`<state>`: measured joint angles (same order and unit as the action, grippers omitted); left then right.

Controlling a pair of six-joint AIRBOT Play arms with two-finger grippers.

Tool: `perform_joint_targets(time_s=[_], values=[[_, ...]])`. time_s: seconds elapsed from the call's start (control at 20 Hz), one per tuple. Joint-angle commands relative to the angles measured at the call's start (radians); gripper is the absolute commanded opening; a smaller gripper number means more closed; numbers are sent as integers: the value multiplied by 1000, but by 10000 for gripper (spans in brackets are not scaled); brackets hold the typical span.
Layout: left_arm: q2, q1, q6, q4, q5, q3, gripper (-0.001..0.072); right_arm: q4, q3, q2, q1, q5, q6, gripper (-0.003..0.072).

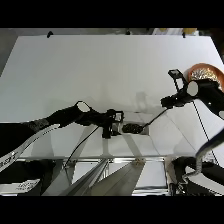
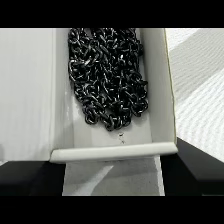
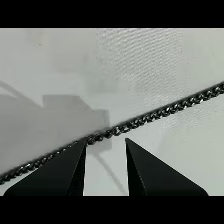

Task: Fold the box and place the chain.

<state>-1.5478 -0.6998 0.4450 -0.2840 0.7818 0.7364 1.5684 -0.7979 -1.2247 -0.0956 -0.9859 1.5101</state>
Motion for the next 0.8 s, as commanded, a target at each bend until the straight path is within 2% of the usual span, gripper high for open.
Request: perform_joint_targets(time_s=[0.0, 0.05, 0.15, 0.55, 0.65, 0.75], values=[[0, 0, 0, 0, 0, 0, 314, 6, 5, -49, 2, 2, 11, 279], [0, 0, 0, 0, 0, 0, 314, 6, 5, -61, 2, -1, 11, 282], [0, 0, 0, 0, 0, 0, 314, 6, 10, -71, 2, 0, 11, 339], [0, 0, 0, 0, 0, 0, 314, 7, 12, -87, 2, 8, 36, 333], [0, 0, 0, 0, 0, 0, 314, 6, 12, -105, 2, 6, 38, 290], [0, 0, 0, 0, 0, 0, 314, 6, 12, -123, 2, 2, 39, 279]])
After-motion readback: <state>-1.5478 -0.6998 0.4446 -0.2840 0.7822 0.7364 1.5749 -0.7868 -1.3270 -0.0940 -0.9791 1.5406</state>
